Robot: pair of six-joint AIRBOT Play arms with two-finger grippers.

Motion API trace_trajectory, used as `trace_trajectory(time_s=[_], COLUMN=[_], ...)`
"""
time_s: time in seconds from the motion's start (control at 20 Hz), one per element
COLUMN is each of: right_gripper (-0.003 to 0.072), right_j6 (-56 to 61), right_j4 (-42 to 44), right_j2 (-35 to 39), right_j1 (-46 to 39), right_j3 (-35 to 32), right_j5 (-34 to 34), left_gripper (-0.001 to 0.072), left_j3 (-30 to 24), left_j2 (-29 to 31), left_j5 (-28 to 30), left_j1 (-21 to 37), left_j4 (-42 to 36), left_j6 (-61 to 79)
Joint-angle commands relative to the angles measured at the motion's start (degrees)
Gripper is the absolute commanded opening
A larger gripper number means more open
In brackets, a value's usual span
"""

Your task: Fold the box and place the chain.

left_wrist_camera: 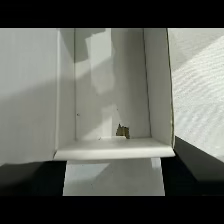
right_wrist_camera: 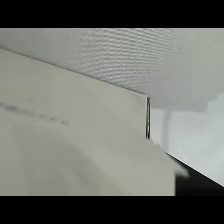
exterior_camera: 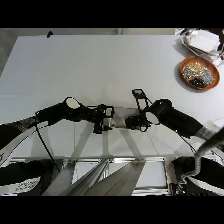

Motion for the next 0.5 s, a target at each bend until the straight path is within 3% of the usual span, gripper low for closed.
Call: trace_trajectory(time_s=[0.0,0.25,0.45], right_gripper=[0.0440,0.0441,0.0434], right_j6=[-1.22,-7.34,-14.45], right_j4=[-3.93,-5.46,-9.79], right_j2=[4.15,12.41,16.48], right_j1=[-0.04,-5.57,-22.69], right_j3=[-0.02,2.03,4.81], right_j5=[4.74,9.46,1.11], left_gripper=[0.0313,0.0313,0.0313], left_j3=[0.07,0.07,0.07], left_j2=[-0.02,-0.02,-0.02], left_j5=[-0.13,-0.24,-0.24], left_j1=[0.00,0.00,0.00], left_j4=[0.02,0.02,0.02], left_j6=[-0.07,-0.07,-0.07])
